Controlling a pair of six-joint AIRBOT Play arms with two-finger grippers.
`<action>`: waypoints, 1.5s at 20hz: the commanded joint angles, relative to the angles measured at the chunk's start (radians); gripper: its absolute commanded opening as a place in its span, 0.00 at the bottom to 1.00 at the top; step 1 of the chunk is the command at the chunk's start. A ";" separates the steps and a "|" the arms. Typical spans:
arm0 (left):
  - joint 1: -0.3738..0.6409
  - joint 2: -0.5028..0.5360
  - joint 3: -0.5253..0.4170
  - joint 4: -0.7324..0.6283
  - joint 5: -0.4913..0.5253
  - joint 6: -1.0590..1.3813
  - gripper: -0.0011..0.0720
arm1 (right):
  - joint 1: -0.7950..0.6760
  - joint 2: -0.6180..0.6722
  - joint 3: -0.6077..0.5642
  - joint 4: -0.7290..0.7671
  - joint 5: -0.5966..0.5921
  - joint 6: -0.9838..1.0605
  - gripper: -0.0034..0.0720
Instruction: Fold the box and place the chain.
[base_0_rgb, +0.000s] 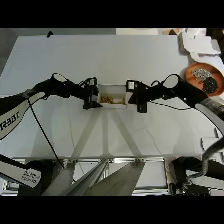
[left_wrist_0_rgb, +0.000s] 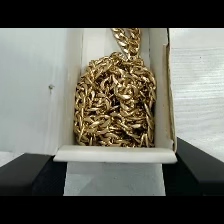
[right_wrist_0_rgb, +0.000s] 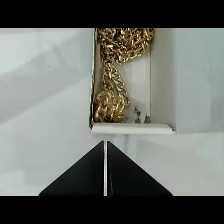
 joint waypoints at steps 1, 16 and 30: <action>0.000 0.000 0.000 0.001 0.000 0.001 0.39 | 0.024 0.032 0.000 -0.010 -0.004 0.025 0.06; 0.000 0.000 0.000 0.001 0.000 0.001 0.39 | 0.061 0.008 0.372 0.142 -0.184 0.563 0.07; 0.000 0.000 0.000 0.001 0.000 0.001 0.39 | 0.047 -0.353 0.578 -0.030 0.415 0.925 0.43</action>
